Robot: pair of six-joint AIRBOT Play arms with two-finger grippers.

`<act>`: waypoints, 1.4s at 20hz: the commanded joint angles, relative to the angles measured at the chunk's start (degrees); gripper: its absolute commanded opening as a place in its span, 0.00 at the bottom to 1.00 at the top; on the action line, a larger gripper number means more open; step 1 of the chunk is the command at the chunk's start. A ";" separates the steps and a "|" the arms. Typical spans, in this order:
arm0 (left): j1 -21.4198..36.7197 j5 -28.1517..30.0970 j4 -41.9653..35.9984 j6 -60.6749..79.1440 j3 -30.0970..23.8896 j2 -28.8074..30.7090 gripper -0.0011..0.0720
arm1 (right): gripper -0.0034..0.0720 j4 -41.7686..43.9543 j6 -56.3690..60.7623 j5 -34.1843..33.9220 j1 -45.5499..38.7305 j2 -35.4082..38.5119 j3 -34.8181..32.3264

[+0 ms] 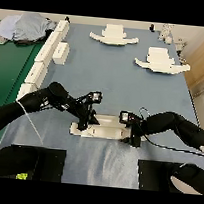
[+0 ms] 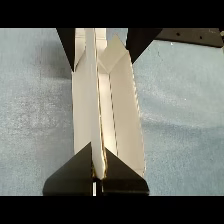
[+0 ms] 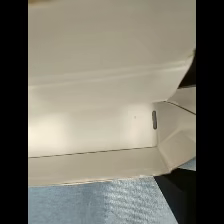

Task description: Fold the box.

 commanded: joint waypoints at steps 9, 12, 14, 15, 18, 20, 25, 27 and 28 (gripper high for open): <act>0.02 0.02 0.00 0.00 -0.02 0.04 0.04 | 0.91 0.94 -1.53 2.29 0.24 -4.79 -0.11; 0.02 0.04 0.02 0.00 -0.02 0.04 0.04 | 0.70 0.92 -1.53 1.97 0.26 -5.27 -0.11; 0.02 0.04 0.00 0.00 -0.02 0.04 0.04 | 0.69 0.70 -1.53 1.77 0.26 -5.27 -0.09; 0.02 0.04 0.00 0.00 -0.02 0.04 0.04 | 0.69 0.68 -1.53 1.81 0.24 -5.27 -0.09; 0.02 0.04 0.00 0.00 -0.02 0.04 0.04 | 0.69 0.44 -1.53 1.79 0.24 -5.27 -0.04; 0.02 0.02 0.00 0.00 -0.02 0.04 0.04 | 0.69 0.26 -1.53 1.70 0.24 -5.27 -0.04; 0.02 0.04 0.00 0.00 -0.02 0.04 0.04 | 0.69 0.02 -1.51 1.25 0.24 -5.27 -0.04; 0.02 0.02 0.00 0.00 -0.02 0.04 0.04 | 0.69 -0.02 -1.51 1.25 0.24 -5.27 -0.04; 0.02 0.04 0.00 0.00 -0.02 0.04 0.04 | 0.69 -0.20 -1.51 1.25 0.24 -5.27 -0.04</act>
